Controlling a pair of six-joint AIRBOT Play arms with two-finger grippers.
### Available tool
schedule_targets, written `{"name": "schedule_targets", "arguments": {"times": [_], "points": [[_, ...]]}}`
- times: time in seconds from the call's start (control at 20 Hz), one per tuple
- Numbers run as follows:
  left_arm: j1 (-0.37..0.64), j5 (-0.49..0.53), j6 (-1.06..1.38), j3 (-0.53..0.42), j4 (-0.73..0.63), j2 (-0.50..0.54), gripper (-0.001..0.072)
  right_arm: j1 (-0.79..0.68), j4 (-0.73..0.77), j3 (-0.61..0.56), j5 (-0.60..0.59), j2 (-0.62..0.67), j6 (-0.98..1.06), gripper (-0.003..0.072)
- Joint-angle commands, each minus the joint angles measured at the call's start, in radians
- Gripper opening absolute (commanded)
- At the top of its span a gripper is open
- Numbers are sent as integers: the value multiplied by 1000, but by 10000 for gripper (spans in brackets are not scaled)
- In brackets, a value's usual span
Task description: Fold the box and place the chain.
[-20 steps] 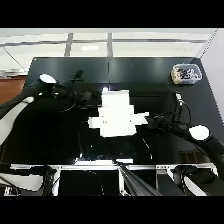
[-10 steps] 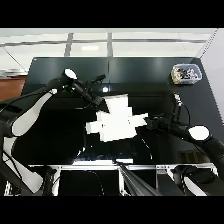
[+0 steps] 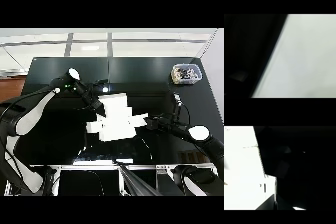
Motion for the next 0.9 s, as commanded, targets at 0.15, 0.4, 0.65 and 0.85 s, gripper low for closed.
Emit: {"name": "schedule_targets", "arguments": {"times": [0.15,0.4,0.65,0.85], "points": [[6,85,-2,-61,-88,33,405,1,0,0,0,0,0,16],[-13,46,91,-61,-111,32,326,1,0,0,0,0,0,16],[-11,-7,105,-59,-51,33,26,1,-2,0,-4,0,0,19],[-6,4,106,-61,-31,92,23,-33,-114,74,55,1,-1,706]]}}
